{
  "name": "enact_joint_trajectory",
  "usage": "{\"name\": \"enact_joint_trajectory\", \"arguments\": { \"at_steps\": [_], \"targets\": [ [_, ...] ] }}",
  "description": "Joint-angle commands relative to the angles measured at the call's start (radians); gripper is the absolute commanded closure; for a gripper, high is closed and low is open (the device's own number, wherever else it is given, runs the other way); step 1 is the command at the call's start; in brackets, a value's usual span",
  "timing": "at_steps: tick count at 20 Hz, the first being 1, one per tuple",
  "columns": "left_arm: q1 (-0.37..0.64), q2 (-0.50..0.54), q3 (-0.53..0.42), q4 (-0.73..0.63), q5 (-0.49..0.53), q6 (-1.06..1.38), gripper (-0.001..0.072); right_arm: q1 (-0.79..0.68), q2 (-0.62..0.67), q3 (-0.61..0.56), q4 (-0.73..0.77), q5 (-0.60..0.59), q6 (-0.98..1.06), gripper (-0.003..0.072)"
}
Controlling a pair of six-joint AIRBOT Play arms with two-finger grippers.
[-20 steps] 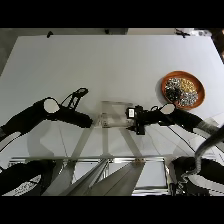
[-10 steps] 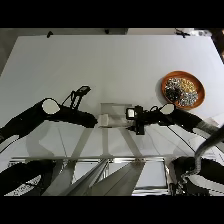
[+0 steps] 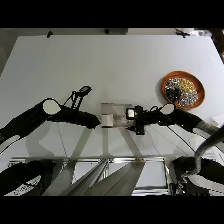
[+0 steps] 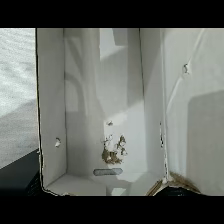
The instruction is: Fold the box and place the chain.
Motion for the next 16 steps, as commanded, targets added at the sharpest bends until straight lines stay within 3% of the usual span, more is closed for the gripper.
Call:
{"name": "enact_joint_trajectory", "arguments": {
  "at_steps": [1, 9, 10, 12, 16],
  "targets": [
    [-0.001, 0.001, 0.001, -0.013, 0.001, 0.0, 0.0541, 0.0, 0.0, 0.0, 0.0, 0.0, 0.0, 0.029],
    [0.0, 0.001, 0.001, -0.05, -0.001, 0.038, 0.0539, 0.0, 0.0, 0.0, 0.0, 0.0, 0.0, 0.029],
    [0.0, 0.001, 0.001, -0.078, 0.001, 0.058, 0.053, 0.0, 0.0, 0.0, 0.0, 0.0, 0.0, 0.029],
    [-0.001, 0.0, 0.001, -0.122, 0.003, 0.094, 0.0431, 0.0, 0.0, 0.0, 0.0, 0.001, 0.0, 0.029],
    [-0.001, -0.02, 0.001, -0.109, 0.019, 0.108, 0.0433, 0.0, 0.0, -0.001, 0.0, 0.0, 0.0, 0.029]
  ]
}}
